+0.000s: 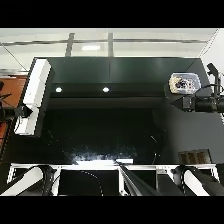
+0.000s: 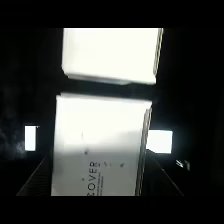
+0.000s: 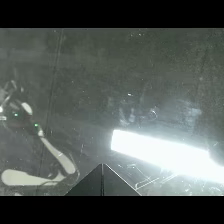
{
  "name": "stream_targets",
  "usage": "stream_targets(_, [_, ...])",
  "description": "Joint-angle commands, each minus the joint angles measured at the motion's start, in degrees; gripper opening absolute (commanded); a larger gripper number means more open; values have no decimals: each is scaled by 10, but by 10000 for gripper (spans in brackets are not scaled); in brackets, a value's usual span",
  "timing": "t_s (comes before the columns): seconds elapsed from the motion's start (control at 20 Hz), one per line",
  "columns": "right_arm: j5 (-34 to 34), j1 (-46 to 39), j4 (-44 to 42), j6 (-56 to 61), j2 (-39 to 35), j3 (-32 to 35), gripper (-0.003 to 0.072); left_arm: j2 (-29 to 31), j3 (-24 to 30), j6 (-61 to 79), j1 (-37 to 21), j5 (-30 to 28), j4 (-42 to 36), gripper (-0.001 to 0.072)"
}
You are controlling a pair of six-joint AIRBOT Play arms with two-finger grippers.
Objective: Fold the box and place the chain.
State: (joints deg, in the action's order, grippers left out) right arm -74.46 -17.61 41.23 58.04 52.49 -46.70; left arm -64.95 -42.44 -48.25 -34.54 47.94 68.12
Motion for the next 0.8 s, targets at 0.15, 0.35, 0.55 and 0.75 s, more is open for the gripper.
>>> stream_targets(0.15, [-3, 8, -7, -8, 0, -104, 14, 50, -129, -2, 8, 92, 2, 709])
stream_targets(0.35, [-21, 31, -6, 9, -2, -252, 13, 120, -212, -54, 10, 123, -144, 251])
stream_targets(0.55, [-31, 43, 133, 35, -21, -273, 11, 203, -213, -65, 76, 140, -189, 25])
stream_targets(0.75, [48, 86, 287, 134, -38, -219, 7, 286, -143, -159, 241, 131, -86, 25])
